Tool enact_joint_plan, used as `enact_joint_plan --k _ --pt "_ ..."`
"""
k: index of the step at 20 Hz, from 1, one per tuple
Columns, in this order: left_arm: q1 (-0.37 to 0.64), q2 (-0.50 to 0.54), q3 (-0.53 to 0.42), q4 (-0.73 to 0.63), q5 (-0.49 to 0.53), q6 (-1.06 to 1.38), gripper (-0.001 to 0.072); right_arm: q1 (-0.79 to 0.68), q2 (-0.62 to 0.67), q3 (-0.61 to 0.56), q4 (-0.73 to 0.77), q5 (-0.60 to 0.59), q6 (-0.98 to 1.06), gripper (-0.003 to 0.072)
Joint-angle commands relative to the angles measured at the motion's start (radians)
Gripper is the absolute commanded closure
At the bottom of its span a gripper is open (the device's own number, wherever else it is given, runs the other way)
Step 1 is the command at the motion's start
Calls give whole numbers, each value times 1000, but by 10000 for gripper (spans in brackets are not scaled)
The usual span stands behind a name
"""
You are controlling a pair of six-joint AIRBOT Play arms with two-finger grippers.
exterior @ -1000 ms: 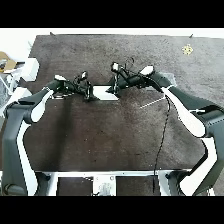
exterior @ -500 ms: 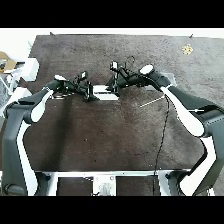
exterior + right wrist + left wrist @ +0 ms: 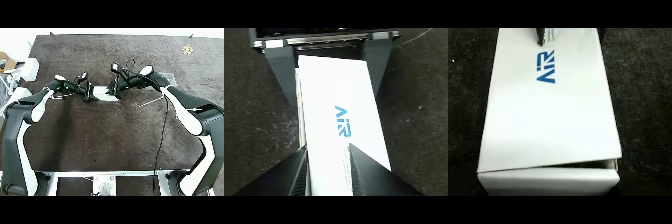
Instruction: Fold the box and place the chain.
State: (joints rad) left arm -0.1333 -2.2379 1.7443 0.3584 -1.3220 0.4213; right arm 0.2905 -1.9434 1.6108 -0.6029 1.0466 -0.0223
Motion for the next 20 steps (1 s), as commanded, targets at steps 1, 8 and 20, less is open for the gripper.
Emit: enact_joint_plan --k 1,8,20 --pt "1 0 0 -3 5 -3 186 -6 -6 -1 -28 38 19 419" --pt "1 0 0 -3 5 -3 186 -74 -5 2 250 129 14 420" --pt "1 0 0 -3 5 -3 186 -73 -83 1 65 85 19 682"
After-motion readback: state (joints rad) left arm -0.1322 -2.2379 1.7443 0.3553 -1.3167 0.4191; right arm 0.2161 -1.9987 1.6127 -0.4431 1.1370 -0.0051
